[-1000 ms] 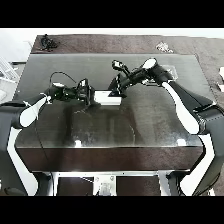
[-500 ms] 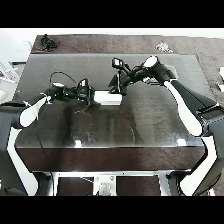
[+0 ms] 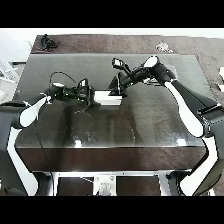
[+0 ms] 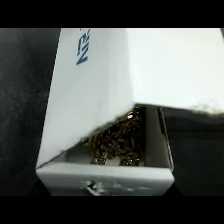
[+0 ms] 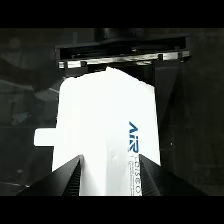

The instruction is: Fold the box and place the chain.

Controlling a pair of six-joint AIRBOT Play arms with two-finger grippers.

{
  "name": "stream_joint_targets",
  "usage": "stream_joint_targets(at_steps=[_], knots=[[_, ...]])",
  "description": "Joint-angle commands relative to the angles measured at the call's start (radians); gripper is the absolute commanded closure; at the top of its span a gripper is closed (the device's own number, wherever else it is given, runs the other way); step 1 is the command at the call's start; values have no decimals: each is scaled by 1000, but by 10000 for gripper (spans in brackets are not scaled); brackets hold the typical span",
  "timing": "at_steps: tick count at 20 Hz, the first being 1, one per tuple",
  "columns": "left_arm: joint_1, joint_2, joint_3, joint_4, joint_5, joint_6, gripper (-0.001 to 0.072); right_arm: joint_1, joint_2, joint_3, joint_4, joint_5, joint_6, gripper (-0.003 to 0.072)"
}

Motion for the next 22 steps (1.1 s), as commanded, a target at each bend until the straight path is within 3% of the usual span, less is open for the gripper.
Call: stream_joint_targets(at_steps=[1,7,22], knots=[[0,0,0,0,0,0,248,1,-5,-31,1,0,5,273],[0,0,0,0,0,0,248,13,-6,-51,-47,-131,-23,274],[0,0,0,0,0,0,248,16,29,-14,-20,-137,-32,295]])
